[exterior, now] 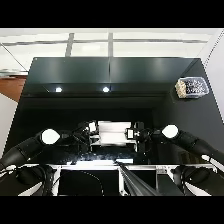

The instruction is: Fold the box and place the chain.

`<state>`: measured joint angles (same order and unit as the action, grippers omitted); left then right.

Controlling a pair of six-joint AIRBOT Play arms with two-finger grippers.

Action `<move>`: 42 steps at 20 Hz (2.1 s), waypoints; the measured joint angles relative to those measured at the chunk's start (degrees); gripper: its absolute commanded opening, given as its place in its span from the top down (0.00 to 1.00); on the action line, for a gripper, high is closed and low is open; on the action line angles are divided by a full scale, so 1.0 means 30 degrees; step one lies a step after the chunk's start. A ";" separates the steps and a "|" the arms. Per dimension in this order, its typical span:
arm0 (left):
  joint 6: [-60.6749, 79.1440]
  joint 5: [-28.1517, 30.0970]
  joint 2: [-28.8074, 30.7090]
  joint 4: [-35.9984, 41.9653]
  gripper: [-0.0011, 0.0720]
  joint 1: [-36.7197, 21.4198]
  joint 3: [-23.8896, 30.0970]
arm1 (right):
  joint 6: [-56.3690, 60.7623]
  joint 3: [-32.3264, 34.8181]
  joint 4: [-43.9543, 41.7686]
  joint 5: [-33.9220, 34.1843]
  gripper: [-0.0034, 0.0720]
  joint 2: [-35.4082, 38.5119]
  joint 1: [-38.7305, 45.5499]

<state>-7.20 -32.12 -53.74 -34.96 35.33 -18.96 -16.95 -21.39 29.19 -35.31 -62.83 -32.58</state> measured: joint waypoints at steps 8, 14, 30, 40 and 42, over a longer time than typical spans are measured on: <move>0.0911 0.0452 -0.0984 0.0787 0.69 0.0364 -0.0357 | 0.0022 0.0000 -0.0007 0.0022 0.35 0.0007 0.0000; 0.1632 0.0831 -0.1370 0.0962 0.69 0.0801 -0.0459 | 0.0007 0.0000 -0.0007 0.0029 0.35 0.0007 0.0000; 0.1836 0.1872 -0.1661 0.0823 0.34 0.1683 -0.0466 | 0.0007 0.0000 -0.0007 0.0029 0.35 0.0007 0.0000; 0.1494 0.1872 -0.1129 0.0597 0.94 0.1370 -0.0517 | 0.0007 0.0000 -0.0015 0.0000 0.35 0.0007 0.0000; 0.0102 0.1596 -0.0211 -0.0160 0.94 0.0525 -0.0539 | 0.0029 0.0000 -0.0029 0.0044 0.35 0.0007 0.0000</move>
<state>-6.90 -27.33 -54.37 -35.44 36.91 -20.58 -16.86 -21.39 29.10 -35.18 -62.81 -32.58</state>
